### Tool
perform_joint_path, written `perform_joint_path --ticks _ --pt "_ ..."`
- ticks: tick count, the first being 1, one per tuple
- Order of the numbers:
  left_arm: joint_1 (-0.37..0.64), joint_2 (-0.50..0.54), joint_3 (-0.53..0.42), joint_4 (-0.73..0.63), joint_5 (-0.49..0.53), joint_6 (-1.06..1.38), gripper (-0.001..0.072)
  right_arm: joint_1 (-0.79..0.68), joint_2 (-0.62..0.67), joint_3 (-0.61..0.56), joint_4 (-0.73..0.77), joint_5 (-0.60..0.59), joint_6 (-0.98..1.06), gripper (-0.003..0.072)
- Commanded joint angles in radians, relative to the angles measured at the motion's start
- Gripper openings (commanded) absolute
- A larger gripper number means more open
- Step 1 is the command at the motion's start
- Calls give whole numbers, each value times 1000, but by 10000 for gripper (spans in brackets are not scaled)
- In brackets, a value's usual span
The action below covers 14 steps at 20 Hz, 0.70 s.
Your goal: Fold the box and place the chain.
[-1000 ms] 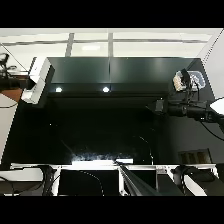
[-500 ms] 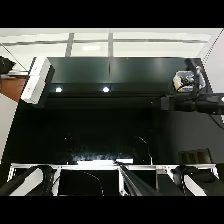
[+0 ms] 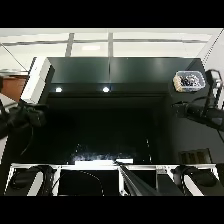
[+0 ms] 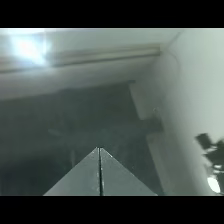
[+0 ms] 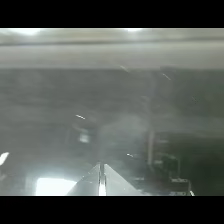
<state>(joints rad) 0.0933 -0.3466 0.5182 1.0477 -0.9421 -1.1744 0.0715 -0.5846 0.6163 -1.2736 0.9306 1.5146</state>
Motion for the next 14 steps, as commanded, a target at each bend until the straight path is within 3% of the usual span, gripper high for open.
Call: perform_joint_path --ticks 1,14 --pt "-17 154 -103 38 22 -8 27 1 23 -64 -69 -35 52 38" --pt "-17 172 -103 36 23 -8 28 1 23 -64 -70 -37 53 38"
